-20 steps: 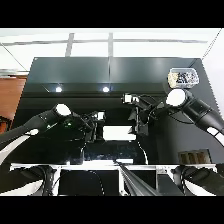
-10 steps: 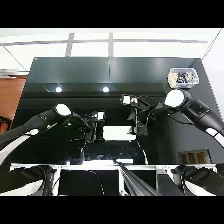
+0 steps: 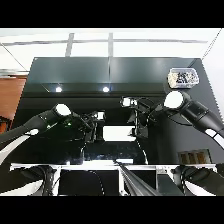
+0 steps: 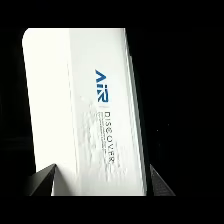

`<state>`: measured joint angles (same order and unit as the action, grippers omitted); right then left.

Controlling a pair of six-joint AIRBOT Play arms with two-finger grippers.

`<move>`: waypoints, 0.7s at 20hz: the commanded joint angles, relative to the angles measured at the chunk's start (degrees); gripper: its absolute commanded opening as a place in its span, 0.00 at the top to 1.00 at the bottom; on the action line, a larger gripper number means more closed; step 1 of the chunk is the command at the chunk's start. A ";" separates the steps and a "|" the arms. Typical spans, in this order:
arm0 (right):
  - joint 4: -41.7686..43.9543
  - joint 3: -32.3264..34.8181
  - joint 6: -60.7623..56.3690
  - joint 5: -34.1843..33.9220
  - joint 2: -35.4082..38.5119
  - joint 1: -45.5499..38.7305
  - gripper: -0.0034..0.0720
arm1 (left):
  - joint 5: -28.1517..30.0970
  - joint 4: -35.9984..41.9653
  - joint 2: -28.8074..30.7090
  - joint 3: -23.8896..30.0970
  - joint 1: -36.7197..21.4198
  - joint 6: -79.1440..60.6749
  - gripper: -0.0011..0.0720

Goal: Fold the box and place the chain.

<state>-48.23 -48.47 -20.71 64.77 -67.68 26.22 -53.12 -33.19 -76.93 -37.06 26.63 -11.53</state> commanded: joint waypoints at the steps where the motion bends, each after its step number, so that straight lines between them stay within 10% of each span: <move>1: 1.62 2.75 0.22 -3.61 -0.04 0.24 0.01 | -0.04 0.02 0.00 -0.04 0.02 0.00 0.35; 7: 2.29 2.75 0.83 -4.63 0.17 0.46 0.01 | -0.42 0.02 0.00 -0.04 0.02 0.00 0.35; 10: 3.28 2.75 0.83 -4.61 0.35 0.44 0.33 | -1.79 0.00 0.00 -0.04 0.02 0.00 0.35; 14: 3.82 2.75 0.81 -4.35 0.50 0.44 0.33 | -1.73 0.00 0.00 -0.04 0.02 0.00 0.35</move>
<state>-44.93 -45.74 -19.92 60.42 -67.29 26.61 -54.46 -33.26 -76.95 -37.06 26.61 -11.42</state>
